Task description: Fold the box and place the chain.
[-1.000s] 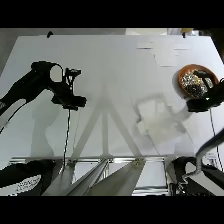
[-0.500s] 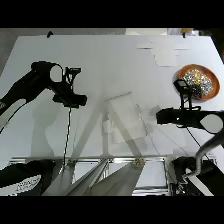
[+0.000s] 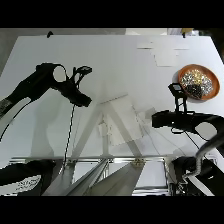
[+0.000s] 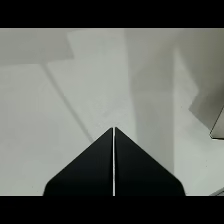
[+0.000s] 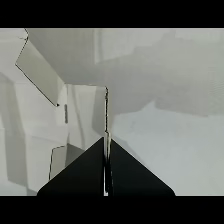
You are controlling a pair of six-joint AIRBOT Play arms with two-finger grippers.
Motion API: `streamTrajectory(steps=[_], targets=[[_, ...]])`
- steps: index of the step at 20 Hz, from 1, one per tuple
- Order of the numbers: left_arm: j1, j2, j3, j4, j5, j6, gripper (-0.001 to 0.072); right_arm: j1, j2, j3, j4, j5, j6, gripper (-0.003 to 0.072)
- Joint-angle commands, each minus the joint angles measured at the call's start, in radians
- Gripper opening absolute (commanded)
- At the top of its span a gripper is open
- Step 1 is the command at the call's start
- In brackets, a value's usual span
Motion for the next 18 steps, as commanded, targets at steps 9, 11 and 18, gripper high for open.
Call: streamTrajectory(steps=[9,11,18], targets=[[0.150,-0.015,-0.211,-0.692,0.008,0.830,0.0442,0.005,0.001,-0.001,0.002,0.003,0.009,0.0015],[0.150,-0.029,-0.275,-0.769,0.040,0.931,0.0502,0.005,0.001,-0.001,0.003,0.003,0.009,0.0015],[0.079,-0.198,-0.298,-1.014,0.079,1.091,0.0509,0.005,0.001,-0.001,0.007,0.003,0.009,0.0015]])
